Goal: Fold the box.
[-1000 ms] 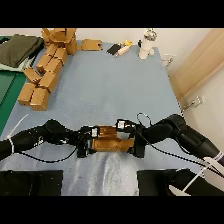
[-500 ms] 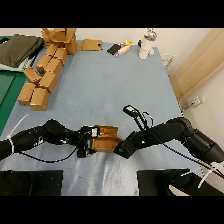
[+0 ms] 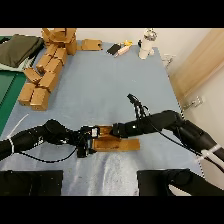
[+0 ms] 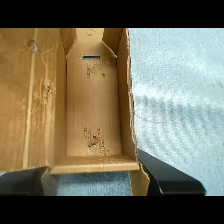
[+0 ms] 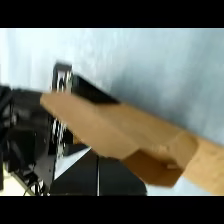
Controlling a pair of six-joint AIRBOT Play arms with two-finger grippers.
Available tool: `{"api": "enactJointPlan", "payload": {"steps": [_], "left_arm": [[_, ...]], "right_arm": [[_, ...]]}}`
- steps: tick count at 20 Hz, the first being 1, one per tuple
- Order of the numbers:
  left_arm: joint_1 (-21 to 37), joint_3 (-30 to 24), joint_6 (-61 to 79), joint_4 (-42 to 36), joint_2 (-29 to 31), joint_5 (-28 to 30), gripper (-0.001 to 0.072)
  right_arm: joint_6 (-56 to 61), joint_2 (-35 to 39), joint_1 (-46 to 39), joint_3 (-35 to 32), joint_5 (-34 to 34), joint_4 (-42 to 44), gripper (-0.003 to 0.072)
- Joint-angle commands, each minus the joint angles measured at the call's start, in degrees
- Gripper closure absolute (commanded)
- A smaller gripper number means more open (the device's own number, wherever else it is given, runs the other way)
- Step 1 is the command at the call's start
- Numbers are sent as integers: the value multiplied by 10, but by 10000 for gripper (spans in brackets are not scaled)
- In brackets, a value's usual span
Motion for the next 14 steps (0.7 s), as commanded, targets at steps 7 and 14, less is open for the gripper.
{"api": "enactJointPlan", "payload": {"steps": [7, 14], "left_arm": [[0, 0, 0, 0, 0, 0, 193], [0, 0, 0, 0, 0, 0, 193]], "right_arm": [[-135, -257, -21, 66, -7, -10, 684], [-165, -272, -14, 66, -11, -13, 685]]}}
